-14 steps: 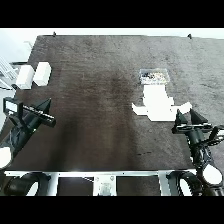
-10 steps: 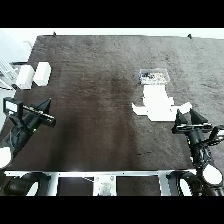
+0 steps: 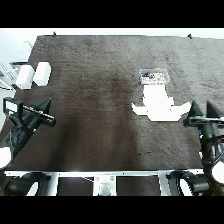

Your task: Fold the box and place the chain.

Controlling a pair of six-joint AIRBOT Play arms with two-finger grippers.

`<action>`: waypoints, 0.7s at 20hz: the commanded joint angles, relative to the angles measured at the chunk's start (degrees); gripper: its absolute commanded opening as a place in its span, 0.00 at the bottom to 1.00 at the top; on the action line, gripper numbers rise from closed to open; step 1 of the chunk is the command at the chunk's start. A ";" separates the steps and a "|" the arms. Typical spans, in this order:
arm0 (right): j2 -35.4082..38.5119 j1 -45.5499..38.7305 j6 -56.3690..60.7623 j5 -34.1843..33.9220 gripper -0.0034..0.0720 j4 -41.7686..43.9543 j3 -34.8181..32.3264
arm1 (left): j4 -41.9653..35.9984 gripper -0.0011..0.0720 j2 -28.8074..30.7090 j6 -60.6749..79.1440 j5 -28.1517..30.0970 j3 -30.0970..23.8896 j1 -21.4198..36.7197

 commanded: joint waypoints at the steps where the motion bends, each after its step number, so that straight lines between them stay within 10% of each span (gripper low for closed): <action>1: -10.08 -1.01 0.07 -7.87 0.70 3.08 6.80 | 0.02 0.05 0.04 0.00 0.02 -0.02 -0.02; 4: -25.90 -9.29 -0.26 -1.90 0.70 5.60 15.17 | 0.02 0.05 0.04 0.00 0.02 -0.02 -0.02; 8: -45.92 -31.10 3.37 28.37 0.70 4.83 27.76 | 0.02 0.05 0.04 0.00 0.02 -0.02 -0.02; 14: -66.38 -53.13 25.49 71.91 0.70 -24.04 53.35 | 0.02 0.05 0.04 0.00 0.02 -0.02 -0.02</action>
